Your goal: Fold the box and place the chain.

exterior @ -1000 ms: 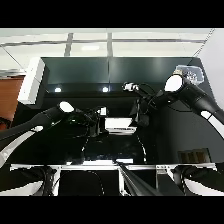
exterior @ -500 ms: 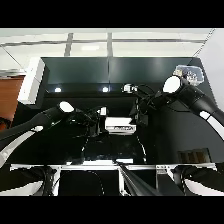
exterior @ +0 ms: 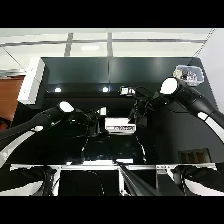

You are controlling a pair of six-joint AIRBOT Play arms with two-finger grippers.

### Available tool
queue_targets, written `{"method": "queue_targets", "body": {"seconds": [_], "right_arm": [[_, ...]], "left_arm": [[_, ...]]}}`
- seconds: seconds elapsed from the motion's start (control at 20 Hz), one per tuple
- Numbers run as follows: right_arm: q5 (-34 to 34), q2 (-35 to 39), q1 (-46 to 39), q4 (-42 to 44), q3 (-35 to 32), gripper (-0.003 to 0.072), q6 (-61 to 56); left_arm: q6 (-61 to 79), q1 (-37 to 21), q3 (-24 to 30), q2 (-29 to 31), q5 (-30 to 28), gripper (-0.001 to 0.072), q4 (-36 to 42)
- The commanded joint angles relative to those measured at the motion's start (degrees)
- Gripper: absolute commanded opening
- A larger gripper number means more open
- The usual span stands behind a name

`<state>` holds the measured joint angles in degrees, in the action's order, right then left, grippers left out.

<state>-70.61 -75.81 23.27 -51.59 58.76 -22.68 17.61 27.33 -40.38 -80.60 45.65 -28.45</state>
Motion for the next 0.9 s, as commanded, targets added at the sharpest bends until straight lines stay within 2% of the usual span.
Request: {"method": "queue_targets", "body": {"seconds": [0.0,0.25,0.35,0.55,0.6,0.65,0.8,0.85], "right_arm": [[-1.2,0.0,0.1,-0.5,-0.2,0.0244,0.0],[-0.5,0.0,0.2,-1.1,-1.0,0.0246,0.0],[-0.3,0.0,0.2,-1.2,-1.0,0.0283,0.0],[-0.1,0.0,0.3,-1.5,-1.0,0.0287,0.0],[-0.1,0.0,0.5,-2.1,-1.0,0.0305,0.0],[0.0,0.0,0.9,-2.7,-1.0,0.0385,0.0],[0.1,0.0,1.7,-3.2,-1.0,0.0385,0.0],[0.4,0.0,1.9,-3.3,-1.0,0.0337,0.0]], "left_arm": [[-0.1,0.0,0.0,0.0,0.0,0.0338,0.0],[-0.1,0.0,0.0,0.0,0.0,0.0338,0.0],[-0.1,0.0,0.0,0.0,0.0,0.0338,0.0],[-0.1,0.0,0.0,0.0,0.0,0.0338,0.0],[-0.1,0.0,0.0,0.0,0.0,0.0338,0.0],[-0.1,0.0,0.0,0.0,0.0,0.0338,0.0],[-0.1,0.0,0.0,0.0,0.0,0.0338,0.0],[-0.1,0.0,0.0,0.0,0.0,0.0338,0.0]]}}
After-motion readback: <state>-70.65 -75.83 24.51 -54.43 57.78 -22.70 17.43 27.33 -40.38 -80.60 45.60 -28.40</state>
